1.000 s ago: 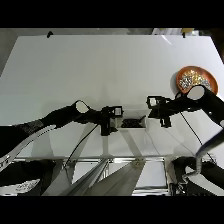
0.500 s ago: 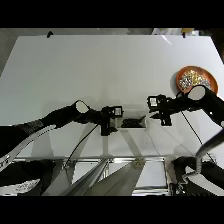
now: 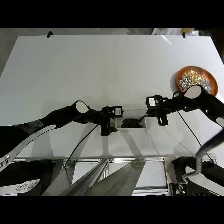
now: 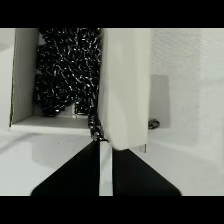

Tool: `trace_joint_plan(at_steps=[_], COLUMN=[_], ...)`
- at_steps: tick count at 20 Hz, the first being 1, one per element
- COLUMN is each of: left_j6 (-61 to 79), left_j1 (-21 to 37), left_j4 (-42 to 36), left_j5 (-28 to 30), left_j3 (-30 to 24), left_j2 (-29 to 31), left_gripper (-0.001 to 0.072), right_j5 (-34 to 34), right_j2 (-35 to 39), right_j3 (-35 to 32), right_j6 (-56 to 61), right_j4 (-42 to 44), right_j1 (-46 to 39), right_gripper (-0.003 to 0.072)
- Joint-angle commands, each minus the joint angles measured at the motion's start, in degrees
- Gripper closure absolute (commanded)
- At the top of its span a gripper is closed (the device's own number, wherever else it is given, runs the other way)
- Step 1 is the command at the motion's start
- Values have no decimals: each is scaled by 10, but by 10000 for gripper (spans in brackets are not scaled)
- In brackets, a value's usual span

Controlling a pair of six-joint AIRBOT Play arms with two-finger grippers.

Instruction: Fold the box and place the chain.

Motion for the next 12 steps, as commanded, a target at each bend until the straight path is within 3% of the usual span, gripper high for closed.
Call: trace_joint_plan(at_steps=[1,6,12], left_j6=[1,1,1], left_j1=[0,0,0], left_j4=[0,0,0], left_j5=[0,0,0], left_j3=[0,0,0], left_j2=[0,0,0], left_gripper=[439,439,439], right_j5=[14,11,56], right_j2=[0,33,102], right_j3=[0,0,0], right_j6=[0,71,95], right_j4=[-11,-85,-65], right_j1=[0,0,0], right_gripper=[673,673,673])
